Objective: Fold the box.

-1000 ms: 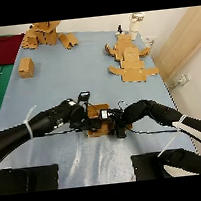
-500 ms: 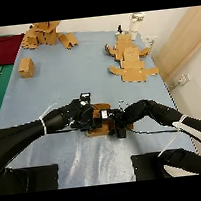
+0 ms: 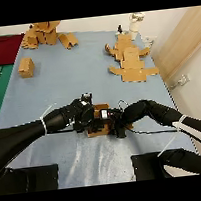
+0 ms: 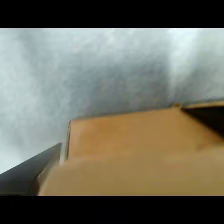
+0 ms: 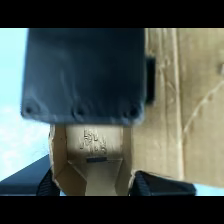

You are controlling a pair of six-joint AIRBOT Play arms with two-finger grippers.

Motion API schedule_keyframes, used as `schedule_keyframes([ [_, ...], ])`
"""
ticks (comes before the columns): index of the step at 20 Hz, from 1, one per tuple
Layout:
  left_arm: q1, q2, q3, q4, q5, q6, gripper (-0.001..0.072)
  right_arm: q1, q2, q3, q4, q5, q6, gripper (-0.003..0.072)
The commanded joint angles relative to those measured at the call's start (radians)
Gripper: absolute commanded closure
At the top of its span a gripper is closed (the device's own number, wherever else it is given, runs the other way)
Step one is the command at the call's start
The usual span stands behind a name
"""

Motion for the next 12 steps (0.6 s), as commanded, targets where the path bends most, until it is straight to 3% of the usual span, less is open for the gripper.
schedule_keyframes([
  [1,0.002,0.048,0.000,0.001,-0.040,0.026,0.0092,0.000,0.000,0.000,-0.003,-0.003,0.003,0.0178],
  [5,0.003,0.131,0.000,0.034,-0.055,0.059,0.0092,0.000,0.000,0.000,-0.003,-0.003,0.003,0.0177],
  [9,0.023,0.183,0.000,0.099,-0.225,0.177,0.0093,0.000,0.000,0.000,-0.003,-0.003,0.003,0.0178],
  [10,0.029,0.196,0.000,0.117,-0.276,0.214,0.0146,0.000,0.000,0.000,-0.003,-0.003,0.003,0.0177],
  [11,0.034,0.208,0.000,0.137,-0.324,0.251,0.0286,0.000,0.000,0.000,-0.003,-0.003,0.003,0.0178],
  [12,0.034,0.220,-0.003,0.172,-0.378,0.295,0.0470,0.000,0.000,0.000,-0.003,-0.003,0.003,0.0177],
])
